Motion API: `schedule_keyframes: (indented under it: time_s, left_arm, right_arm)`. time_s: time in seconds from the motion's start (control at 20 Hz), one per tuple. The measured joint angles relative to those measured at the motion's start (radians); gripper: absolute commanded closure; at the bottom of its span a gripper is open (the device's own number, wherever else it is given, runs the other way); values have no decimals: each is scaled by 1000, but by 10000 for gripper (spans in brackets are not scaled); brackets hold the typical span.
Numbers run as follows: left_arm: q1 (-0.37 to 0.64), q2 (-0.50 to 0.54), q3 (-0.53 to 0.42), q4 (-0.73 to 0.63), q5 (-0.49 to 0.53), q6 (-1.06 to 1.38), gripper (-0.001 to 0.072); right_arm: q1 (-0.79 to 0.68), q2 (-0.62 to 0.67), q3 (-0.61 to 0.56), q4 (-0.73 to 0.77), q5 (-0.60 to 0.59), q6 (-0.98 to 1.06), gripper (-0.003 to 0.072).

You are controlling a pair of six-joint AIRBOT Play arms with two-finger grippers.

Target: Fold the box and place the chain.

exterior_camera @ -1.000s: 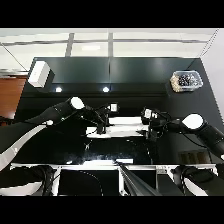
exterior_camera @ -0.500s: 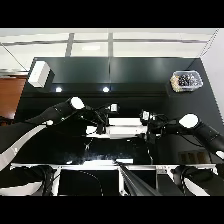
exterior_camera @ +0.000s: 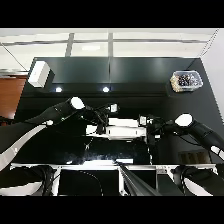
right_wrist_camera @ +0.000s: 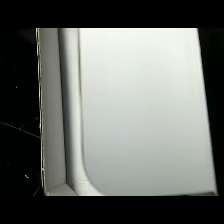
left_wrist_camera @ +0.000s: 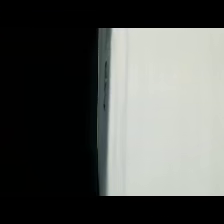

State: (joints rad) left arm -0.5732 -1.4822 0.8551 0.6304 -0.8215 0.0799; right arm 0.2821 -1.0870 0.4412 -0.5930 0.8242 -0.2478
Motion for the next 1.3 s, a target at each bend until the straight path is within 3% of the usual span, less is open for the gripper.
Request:
schedule_keyframes:
  time_s: [1.05,1.15,1.3]
  left_arm:
    - [0,0,0,-2,1,-2,685]
    - [0,0,0,-2,0,-1,685]
    - [0,0,0,-6,0,-4,680]
  right_arm:
    - [1,-73,0,13,-23,-51,53]
    - [1,-73,0,13,-24,-51,241]
    - [1,-73,0,13,-24,-51,243]
